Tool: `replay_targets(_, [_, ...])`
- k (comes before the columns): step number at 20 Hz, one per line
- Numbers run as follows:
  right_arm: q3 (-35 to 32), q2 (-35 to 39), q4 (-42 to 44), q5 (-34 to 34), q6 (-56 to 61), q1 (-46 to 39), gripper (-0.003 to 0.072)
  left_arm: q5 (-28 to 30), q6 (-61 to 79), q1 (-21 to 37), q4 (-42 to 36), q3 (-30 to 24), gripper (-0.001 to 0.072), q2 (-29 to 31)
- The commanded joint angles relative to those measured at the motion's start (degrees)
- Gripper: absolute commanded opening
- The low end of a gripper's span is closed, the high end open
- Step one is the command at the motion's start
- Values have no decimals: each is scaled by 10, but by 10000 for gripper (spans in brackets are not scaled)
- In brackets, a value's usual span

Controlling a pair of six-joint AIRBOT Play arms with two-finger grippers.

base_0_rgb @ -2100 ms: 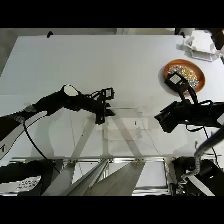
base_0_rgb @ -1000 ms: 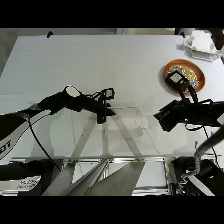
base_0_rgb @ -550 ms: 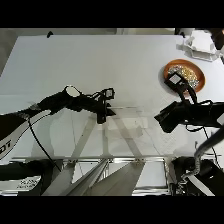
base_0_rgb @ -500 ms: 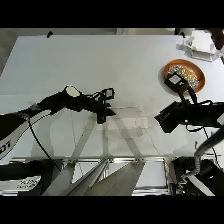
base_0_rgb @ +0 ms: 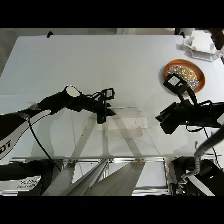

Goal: Fold the box and place the chain.

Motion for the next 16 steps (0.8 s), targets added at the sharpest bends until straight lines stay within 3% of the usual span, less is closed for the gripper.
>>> replay_targets(1, [-1,-1,1,15,-55,0,25,0,0,0,0,0,12,0])
replay_targets(6, [-14,-45,56,-3,-148,0,13,0,0,0,0,0,12,0])
replay_targets(9, [-62,-73,121,-103,-294,26,9,0,0,0,0,0,12,0])
replay_targets(11, [-80,-75,78,-148,-288,83,9,0,0,0,0,0,12,0])
replay_targets(13, [-81,-72,14,-149,-247,148,9,0,0,0,0,0,12,0])
replay_targets(16, [-113,-40,-53,-210,-216,191,11,-2,0,0,0,0,12,0])
